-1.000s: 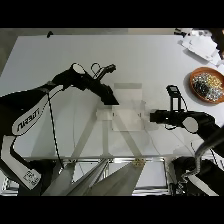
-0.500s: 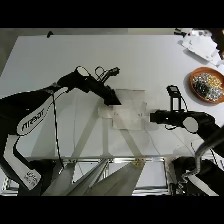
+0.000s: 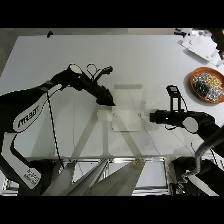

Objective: Fold the box and place the chain.

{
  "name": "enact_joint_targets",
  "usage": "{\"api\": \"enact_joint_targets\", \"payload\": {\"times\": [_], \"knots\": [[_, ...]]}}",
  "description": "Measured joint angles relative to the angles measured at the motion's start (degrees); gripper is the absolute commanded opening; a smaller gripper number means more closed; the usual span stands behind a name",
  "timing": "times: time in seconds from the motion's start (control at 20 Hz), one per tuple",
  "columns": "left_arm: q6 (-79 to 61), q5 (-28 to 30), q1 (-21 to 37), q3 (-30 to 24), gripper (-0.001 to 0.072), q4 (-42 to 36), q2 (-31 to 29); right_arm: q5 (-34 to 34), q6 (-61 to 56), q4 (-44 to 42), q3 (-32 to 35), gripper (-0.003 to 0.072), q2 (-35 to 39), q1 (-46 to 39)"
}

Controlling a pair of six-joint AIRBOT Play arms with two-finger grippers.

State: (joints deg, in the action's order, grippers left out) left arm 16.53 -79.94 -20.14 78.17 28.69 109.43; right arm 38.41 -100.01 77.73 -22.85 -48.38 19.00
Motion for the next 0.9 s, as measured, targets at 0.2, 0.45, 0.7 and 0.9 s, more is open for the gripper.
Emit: {"api": "enact_joint_targets", "payload": {"times": [0.2, 0.45, 0.7, 0.9], "knots": [[1.0, 2.3, 1.6, 0.0, 0.0457, -4.1, 0.0, 0.1, 0.0, 0.0, 0.0, 0.0007, 0.0, 0.0], [4.1, 7.1, 2.0, 0.7, 0.0457, -3.9, 1.3, 1.2, 0.0, 0.1, 0.0, 0.0007, 0.0, 0.0], [6.9, 6.8, 1.3, 3.1, 0.0453, -1.6, 3.6, 1.4, 0.0, 0.3, 0.0, 0.0007, 0.0, 0.0], [7.7, 3.1, -0.7, 6.8, 0.0451, -0.8, 5.9, 1.4, 0.0, 0.3, 0.0, 0.0007, 0.0, 0.0]]}}
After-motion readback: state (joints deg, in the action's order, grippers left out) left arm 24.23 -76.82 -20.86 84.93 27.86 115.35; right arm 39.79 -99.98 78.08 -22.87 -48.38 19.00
